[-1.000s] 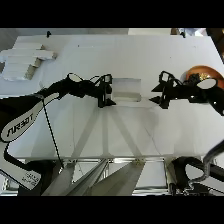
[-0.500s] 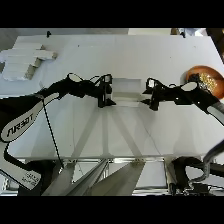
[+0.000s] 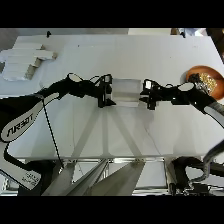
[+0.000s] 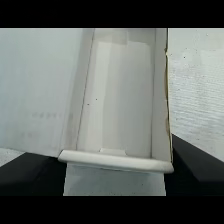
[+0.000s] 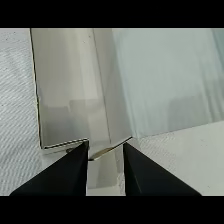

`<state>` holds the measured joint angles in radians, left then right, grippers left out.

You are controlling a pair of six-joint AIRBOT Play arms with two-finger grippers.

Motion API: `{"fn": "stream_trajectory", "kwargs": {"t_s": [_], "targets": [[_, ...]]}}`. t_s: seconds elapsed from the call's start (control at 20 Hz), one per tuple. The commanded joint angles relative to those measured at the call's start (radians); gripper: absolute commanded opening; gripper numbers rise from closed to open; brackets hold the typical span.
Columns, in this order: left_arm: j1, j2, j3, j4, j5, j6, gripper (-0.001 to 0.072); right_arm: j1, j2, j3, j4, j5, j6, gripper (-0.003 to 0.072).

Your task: Fold the box and place the chain.

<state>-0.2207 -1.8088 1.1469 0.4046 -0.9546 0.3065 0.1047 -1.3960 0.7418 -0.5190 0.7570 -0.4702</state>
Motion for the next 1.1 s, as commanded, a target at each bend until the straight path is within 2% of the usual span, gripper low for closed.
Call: {"fn": "stream_trajectory", "kwargs": {"t_s": [0.0,0.2,0.25,0.3,0.35,0.5,0.6,0.65,0.8,1.05], "targets": [[0.001,0.0,0.0,0.0,0.0,0.0,0.0277,0.002,-0.001,-0.001,0.005,0.07,-0.036,0.022],[0.001,0.0,0.0,0.0,0.001,0.0,0.0277,0.002,-0.001,-0.001,0.005,0.097,-0.036,0.0232],[0.001,0.0,0.0,0.0,0.0,0.0,0.0277,0.002,-0.001,-0.001,0.005,0.108,-0.036,0.0287],[0.001,0.0,0.0,0.0,0.0,0.0,0.0277,0.002,-0.001,-0.001,0.005,0.109,-0.036,0.0386],[0.001,0.0,0.0,0.0,0.0,0.0,0.0277,0.002,-0.001,-0.001,0.005,0.108,-0.036,0.0417],[0.001,0.0,0.0,0.0,0.0,0.0,0.0277,0.002,-0.001,-0.001,0.004,0.091,-0.036,0.0415],[0.001,0.0,0.0,0.0,0.0,0.0,0.0277,0.002,-0.001,-0.001,0.005,0.097,-0.036,0.0356],[0.001,0.0,0.0,0.0,0.001,0.0,0.0277,0.002,-0.001,-0.001,0.008,0.1,-0.036,0.027],[0.001,0.0,0.0,0.0,0.001,0.0,0.0277,0.002,-0.001,-0.001,0.041,0.1,-0.036,0.0156],[0.001,0.0,0.0,0.0,0.001,0.0,0.0277,0.002,-0.001,-0.001,0.119,0.099,-0.036,0.0157]]}}
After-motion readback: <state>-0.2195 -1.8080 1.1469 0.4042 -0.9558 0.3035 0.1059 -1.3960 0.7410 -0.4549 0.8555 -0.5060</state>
